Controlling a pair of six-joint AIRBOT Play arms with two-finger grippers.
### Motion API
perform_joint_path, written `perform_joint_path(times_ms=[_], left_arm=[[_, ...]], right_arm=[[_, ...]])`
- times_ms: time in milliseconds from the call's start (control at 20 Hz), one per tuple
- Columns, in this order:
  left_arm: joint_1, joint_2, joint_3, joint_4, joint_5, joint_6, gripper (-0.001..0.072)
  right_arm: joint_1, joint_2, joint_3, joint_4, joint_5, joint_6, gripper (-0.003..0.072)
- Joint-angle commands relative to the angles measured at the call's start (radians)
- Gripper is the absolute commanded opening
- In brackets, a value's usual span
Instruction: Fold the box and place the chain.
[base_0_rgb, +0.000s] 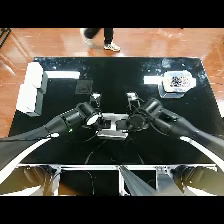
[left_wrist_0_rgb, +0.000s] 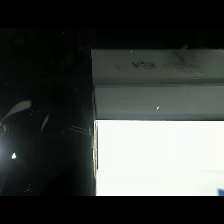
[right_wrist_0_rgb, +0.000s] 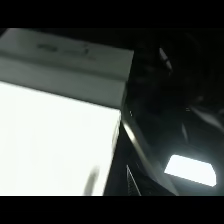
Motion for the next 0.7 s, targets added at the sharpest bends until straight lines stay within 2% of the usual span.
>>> perform_joint_path(times_ms=[0, 150, 350, 450, 600, 650], left_arm=[[0.000, 0.000, 0.001, -0.003, -0.003, -0.001, 0.0020], [0.000, 0.000, 0.001, -0.003, -0.002, -0.001, 0.0020], [0.000, 0.000, 0.001, -0.025, 0.017, -0.001, 0.0020], [0.000, 0.000, 0.001, -0.024, 0.006, -0.001, 0.0020], [0.000, 0.000, 0.001, -0.024, 0.001, 0.000, 0.0020], [0.000, 0.000, 0.001, -0.025, 0.003, 0.000, 0.0020]], right_arm=[[-0.002, 0.143, 0.001, -0.060, -0.130, -0.098, 0.0375], [-0.061, 0.293, 0.001, -0.176, -0.269, -0.134, 0.0375], [-0.303, 0.410, 0.001, -0.292, -0.287, -0.172, 0.0375], [-0.470, 0.396, 0.000, -0.303, -0.213, -0.224, 0.0375], [-0.701, 0.323, 0.003, -0.290, -0.022, -0.265, 0.0377], [-0.761, 0.276, 0.011, -0.256, 0.024, -0.310, 0.0502]])
